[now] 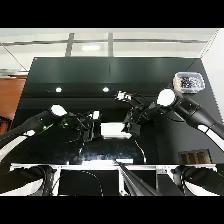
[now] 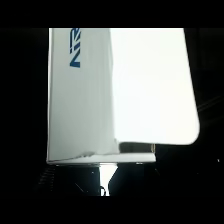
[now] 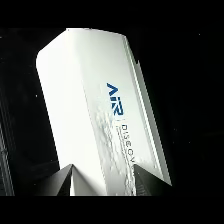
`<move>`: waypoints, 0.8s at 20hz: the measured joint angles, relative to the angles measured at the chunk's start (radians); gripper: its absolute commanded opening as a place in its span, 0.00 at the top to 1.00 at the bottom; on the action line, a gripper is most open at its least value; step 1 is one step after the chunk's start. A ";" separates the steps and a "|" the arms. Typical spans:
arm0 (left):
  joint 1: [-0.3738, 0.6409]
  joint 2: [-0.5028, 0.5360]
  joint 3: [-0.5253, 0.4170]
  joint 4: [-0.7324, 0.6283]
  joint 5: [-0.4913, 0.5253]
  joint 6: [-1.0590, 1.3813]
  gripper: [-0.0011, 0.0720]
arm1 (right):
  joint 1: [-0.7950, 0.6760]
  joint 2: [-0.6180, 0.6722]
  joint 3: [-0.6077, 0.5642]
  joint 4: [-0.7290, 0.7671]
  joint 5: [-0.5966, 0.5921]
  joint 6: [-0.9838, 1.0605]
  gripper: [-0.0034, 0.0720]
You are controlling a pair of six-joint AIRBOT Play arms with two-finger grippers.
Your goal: Fold the box and place the chain.
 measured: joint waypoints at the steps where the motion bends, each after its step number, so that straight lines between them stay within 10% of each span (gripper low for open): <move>1: 0.000 0.000 0.000 0.000 0.000 0.000 0.61 | 0.000 0.000 0.000 0.002 0.002 0.000 0.68; 11: 0.000 0.000 0.000 0.000 0.000 0.000 0.61 | 0.001 0.000 0.000 0.003 0.016 -0.001 0.68; 14: 0.000 0.000 0.000 0.000 0.000 0.000 0.61 | 0.001 0.000 0.000 0.002 0.016 -0.001 0.24; 16: 0.000 0.000 0.000 0.000 0.000 0.000 0.61 | 0.003 0.000 0.000 -0.005 0.014 -0.002 0.24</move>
